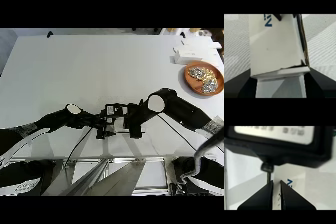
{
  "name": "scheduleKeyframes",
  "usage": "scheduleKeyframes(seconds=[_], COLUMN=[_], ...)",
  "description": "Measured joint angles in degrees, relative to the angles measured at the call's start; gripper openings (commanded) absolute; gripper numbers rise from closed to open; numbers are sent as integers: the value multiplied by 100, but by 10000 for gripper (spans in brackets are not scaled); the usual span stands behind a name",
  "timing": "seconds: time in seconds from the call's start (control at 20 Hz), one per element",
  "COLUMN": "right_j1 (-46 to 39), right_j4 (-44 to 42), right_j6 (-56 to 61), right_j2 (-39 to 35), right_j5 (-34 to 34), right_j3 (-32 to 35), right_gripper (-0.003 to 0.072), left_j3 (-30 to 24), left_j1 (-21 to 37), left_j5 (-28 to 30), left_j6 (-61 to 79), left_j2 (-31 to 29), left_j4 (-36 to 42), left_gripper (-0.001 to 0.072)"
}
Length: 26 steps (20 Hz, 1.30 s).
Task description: Fold the box and place the chain.
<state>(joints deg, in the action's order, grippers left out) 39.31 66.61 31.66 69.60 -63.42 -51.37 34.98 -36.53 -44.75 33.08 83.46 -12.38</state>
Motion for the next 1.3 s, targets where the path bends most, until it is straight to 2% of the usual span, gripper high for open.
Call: scheduleKeyframes(seconds=[0.1,0.25,0.65,0.75,0.85,1.3], right_j1=[0,2,-4,-4,-4,-127], right_j4=[0,11,11,-22,-52,-44], right_j6=[44,98,136,138,136,251], right_j2=[0,4,-190,-380,-575,-828], right_j5=[87,153,28,109,116,-13], right_j3=[76,136,168,168,168,463], right_gripper=[60,190,199,182,12,14], left_j3=[0,0,0,-2,-2,-2], left_j1=[0,0,0,0,0,-2], left_j5=[0,22,-35,-52,-46,-13], left_j6=[-2,4,15,22,20,7], left_j2=[0,0,0,0,0,0], left_j4=[0,15,-31,-39,-28,-7], left_gripper=[208,208,208,208,208,208])
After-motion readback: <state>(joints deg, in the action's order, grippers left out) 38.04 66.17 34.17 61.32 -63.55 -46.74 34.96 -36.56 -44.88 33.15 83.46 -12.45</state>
